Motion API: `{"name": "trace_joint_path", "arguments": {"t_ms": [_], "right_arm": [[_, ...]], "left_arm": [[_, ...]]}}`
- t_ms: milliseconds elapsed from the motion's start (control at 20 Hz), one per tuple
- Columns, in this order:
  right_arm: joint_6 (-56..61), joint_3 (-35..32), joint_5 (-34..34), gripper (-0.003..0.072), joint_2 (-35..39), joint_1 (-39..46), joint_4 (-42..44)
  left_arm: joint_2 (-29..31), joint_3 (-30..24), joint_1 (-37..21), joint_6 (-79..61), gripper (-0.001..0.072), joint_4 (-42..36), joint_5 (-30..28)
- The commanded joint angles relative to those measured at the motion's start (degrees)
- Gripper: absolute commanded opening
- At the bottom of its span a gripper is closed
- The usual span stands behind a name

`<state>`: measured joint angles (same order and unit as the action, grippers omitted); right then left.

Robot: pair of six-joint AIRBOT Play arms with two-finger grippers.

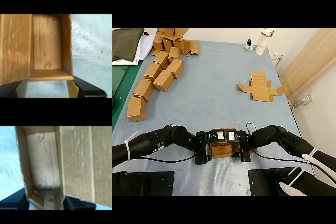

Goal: Fold the box.

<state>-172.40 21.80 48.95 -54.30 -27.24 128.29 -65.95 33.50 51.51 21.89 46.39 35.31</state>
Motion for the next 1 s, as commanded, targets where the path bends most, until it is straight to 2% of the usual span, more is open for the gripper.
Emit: {"name": "trace_joint_path", "arguments": {"t_ms": [0, 100, 400, 550, 750, 950], "right_arm": [[0.07, 0.02, -0.02, 0.0464, 0.00, -0.02, 0.07], [0.07, 0.02, 0.00, 0.0464, 0.00, 0.00, 0.07], [0.07, 0.02, -0.02, 0.0463, 0.00, 0.00, 0.07], [0.07, 0.02, 0.00, 0.0464, 0.00, 0.00, 0.07], [0.07, 0.02, -0.02, 0.0464, 0.00, 0.00, 0.07], [0.07, 0.02, -0.02, 0.0464, 0.00, 0.00, 0.07]], "left_arm": [[0.00, -0.59, -0.07, -4.46, 0.0695, -3.82, 1.09], [0.00, -0.76, -0.07, -4.48, 0.0695, -3.82, 1.40], [-0.15, -0.83, 0.66, -4.26, 0.0695, -4.44, -3.52], [-0.24, -1.03, 1.31, -3.85, 0.0694, -4.44, -3.93], [0.15, -3.76, 1.27, -4.07, 0.0694, -4.42, -4.15], [3.28, -6.56, 1.27, -4.09, 0.0695, -4.46, -6.56]]}}
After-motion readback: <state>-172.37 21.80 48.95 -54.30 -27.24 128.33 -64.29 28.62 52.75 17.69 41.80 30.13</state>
